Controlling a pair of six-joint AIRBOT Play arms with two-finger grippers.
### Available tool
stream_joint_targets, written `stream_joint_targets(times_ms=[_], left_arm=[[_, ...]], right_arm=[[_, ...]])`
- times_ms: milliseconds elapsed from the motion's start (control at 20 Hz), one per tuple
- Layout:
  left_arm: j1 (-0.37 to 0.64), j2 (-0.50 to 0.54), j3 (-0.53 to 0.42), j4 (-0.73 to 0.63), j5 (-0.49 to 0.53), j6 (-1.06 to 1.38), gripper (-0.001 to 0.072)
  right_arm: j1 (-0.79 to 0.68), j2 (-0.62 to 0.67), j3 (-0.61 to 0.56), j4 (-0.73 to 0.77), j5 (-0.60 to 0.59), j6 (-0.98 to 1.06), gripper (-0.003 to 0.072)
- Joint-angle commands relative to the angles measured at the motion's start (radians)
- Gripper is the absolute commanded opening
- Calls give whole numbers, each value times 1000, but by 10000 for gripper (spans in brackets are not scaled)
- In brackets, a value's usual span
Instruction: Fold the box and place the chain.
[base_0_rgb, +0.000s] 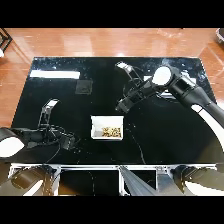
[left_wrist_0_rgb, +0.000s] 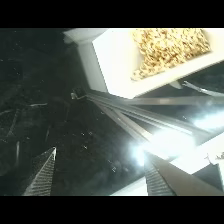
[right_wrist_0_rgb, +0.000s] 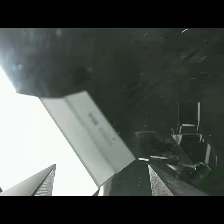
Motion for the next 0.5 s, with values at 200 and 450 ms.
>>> stream_joint_targets(times_ms=[200, 450], left_arm=[[2, -116, -1, 185, 51, -117, 642], [27, -122, -1, 160, 91, -124, 642]], right_arm=[[70, -27, 6, 68, 36, -201, 707], [129, -27, 6, 68, 109, -213, 707]])
